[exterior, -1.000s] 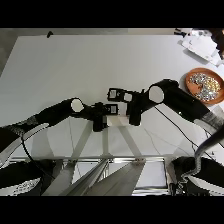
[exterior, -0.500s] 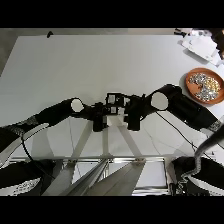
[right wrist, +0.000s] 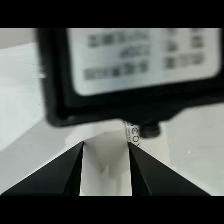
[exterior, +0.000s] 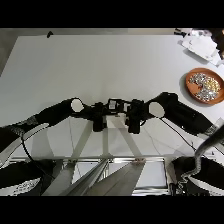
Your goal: Fold the box and place the chain.
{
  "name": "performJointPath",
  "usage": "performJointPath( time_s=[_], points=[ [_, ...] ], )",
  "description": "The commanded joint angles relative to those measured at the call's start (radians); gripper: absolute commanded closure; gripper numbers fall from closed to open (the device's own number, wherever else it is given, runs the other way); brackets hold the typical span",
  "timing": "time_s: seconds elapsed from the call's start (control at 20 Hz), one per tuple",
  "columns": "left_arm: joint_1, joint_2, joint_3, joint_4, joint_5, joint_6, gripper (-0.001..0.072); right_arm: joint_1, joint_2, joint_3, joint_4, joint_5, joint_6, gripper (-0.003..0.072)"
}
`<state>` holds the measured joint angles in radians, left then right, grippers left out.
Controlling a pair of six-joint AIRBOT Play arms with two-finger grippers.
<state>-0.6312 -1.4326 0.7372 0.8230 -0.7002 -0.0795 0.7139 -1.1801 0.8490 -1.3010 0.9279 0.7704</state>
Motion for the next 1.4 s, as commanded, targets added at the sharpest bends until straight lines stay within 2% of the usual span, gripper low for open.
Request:
performJointPath(
  time_s=[0.0,0.15,0.25,0.4,0.5,0.85,1.05,1.35],
  points=[
    [0.0,0.0,0.0,0.0,0.0,0.0,0.0697,0.004,0.018,-0.014,-0.034,-0.086,0.052,0.0362],
    [0.0,0.0,0.0,0.0,0.0,0.0,0.0697,0.004,0.042,-0.014,-0.035,-0.09,0.052,0.0365],
    [0.0,0.0,0.0,0.0,0.0,0.0,0.0696,0.004,0.046,-0.014,-0.035,-0.091,0.051,0.0424],
    [0.0,0.0,0.0,0.0,0.0,0.0,0.0696,0.004,0.045,-0.014,-0.035,-0.095,0.051,0.043],
    [0.0,0.0,0.0,0.0,0.0,0.0,0.0696,0.004,0.045,-0.014,-0.035,-0.105,0.051,0.0463],
    [0.0,0.001,0.0,0.0,0.0,0.0,0.0696,0.013,0.045,-0.052,-0.033,-0.114,0.051,0.0463],
    [0.0,0.0,0.0,0.0,0.0,0.0,0.0697,0.05,0.045,-0.073,-0.031,-0.165,0.052,0.0463],
    [0.0,0.0,0.0,0.0,0.0,0.0,0.0696,0.089,0.045,-0.086,-0.031,-0.158,0.072,0.0463]
  ],
)
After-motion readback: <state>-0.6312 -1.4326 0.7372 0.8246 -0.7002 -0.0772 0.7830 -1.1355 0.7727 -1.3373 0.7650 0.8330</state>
